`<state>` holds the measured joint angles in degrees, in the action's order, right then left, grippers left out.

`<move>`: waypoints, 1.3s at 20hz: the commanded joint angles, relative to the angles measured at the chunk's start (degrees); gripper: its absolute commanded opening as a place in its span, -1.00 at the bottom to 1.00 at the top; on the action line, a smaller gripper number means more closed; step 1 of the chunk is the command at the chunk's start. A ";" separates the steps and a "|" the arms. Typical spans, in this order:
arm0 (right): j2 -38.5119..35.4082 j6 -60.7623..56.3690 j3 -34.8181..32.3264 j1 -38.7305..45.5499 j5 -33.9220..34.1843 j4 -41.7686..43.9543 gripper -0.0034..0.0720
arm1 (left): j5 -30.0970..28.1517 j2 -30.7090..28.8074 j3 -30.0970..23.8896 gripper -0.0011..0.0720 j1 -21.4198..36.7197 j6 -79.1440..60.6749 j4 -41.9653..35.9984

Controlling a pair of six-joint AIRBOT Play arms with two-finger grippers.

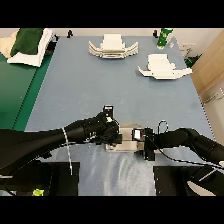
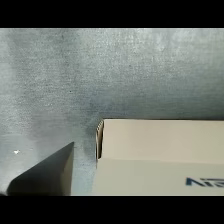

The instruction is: Fold the box.

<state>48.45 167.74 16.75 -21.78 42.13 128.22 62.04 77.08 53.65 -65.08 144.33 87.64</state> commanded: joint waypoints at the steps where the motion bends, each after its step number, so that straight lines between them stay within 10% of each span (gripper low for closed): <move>1: 0.00 0.04 -0.02 0.02 -0.02 0.00 0.50 | -0.20 0.37 0.22 0.00 0.04 2.97 1.18; 2: 0.00 0.04 -0.02 0.02 0.00 0.00 0.50 | -0.09 0.37 0.22 -0.45 0.04 3.10 1.38; 5: 0.00 0.04 -0.02 0.02 -0.02 0.00 0.50 | -0.15 0.37 0.22 -0.93 0.04 2.91 2.16; 13: 0.00 0.04 -0.02 0.02 0.00 0.00 0.50 | -3.10 0.37 0.22 -0.93 0.04 2.43 0.85; 14: 0.00 0.04 -0.02 0.02 0.00 0.00 0.50 | -3.37 0.37 0.22 -0.88 0.04 2.03 0.68; 16: 0.00 0.04 -0.02 0.02 0.00 0.00 0.50 | -3.54 0.37 0.22 0.42 0.04 2.10 0.66; 26: 0.00 0.04 -0.02 0.02 -0.02 0.00 0.50 | 4.28 0.15 3.41 0.43 0.07 -1.64 -0.17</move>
<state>48.42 167.81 16.75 -21.76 42.22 128.18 61.30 77.41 55.29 -65.04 145.18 87.83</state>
